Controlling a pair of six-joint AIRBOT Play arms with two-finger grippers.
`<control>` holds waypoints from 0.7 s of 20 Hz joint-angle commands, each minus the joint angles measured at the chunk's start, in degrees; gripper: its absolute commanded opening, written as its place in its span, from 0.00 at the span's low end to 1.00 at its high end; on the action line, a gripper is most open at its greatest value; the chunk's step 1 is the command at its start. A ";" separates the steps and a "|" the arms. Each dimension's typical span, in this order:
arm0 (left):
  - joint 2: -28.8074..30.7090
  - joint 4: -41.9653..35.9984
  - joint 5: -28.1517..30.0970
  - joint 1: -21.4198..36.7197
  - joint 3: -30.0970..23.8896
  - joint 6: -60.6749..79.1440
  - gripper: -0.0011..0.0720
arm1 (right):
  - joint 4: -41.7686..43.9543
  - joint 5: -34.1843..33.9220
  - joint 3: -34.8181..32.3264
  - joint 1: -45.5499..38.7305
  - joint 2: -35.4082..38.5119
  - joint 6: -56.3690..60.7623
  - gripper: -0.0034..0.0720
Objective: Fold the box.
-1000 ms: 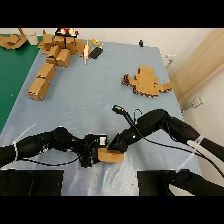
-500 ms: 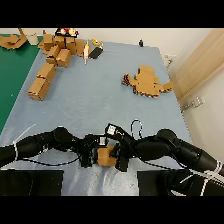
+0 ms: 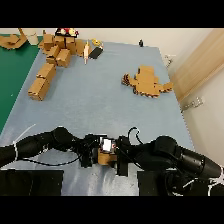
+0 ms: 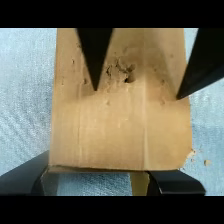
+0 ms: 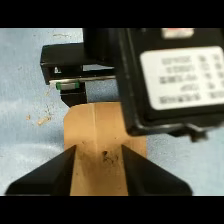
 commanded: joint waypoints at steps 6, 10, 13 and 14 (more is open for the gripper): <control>0.02 0.02 0.02 0.04 0.07 0.00 0.72 | -8.57 -3.08 0.00 0.48 0.55 -1.84 0.71; 0.02 0.02 0.02 0.04 0.07 0.00 0.72 | -10.88 -2.84 -0.09 3.82 1.38 -1.55 0.71; 0.02 0.02 0.02 0.04 0.07 0.00 0.72 | -21.07 -1.40 -1.29 7.98 1.36 2.10 0.74; 0.04 0.02 0.02 0.04 0.07 0.00 0.72 | -24.94 -0.96 -1.77 9.44 1.38 4.46 0.74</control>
